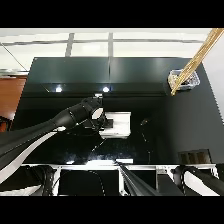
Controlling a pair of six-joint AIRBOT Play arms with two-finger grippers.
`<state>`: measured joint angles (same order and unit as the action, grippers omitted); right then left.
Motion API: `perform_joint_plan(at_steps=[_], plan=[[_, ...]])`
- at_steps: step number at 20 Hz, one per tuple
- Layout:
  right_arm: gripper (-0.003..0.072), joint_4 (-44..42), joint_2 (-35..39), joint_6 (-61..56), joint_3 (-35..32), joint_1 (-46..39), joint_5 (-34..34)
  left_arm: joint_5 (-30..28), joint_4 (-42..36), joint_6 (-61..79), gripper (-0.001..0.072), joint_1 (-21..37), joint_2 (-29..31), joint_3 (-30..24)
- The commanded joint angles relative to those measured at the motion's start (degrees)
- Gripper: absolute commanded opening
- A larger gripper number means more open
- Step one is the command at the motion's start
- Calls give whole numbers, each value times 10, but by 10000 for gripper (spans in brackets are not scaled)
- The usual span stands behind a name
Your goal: Fold the box and place the chain.
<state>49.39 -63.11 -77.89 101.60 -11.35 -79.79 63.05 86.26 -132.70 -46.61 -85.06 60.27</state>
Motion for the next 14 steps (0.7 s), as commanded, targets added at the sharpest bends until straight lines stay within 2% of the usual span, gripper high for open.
perform_joint_plan(at_steps=[1, 6, 12, 14], plan=[[5, -63, 50, 51, -94, 41, -84, 0, 0, 0, 27, 0, 0, 0], [5, -150, 104, 74, -274, 96, -82, 0, 0, 0, 27, 0, 0, 0], [4, -264, 106, 101, -396, 169, -20, 0, 0, 0, 26, 0, 0, 0], [4, -285, 106, 106, -418, 205, 11, 0, 0, 0, 26, 0, 0, 0]])
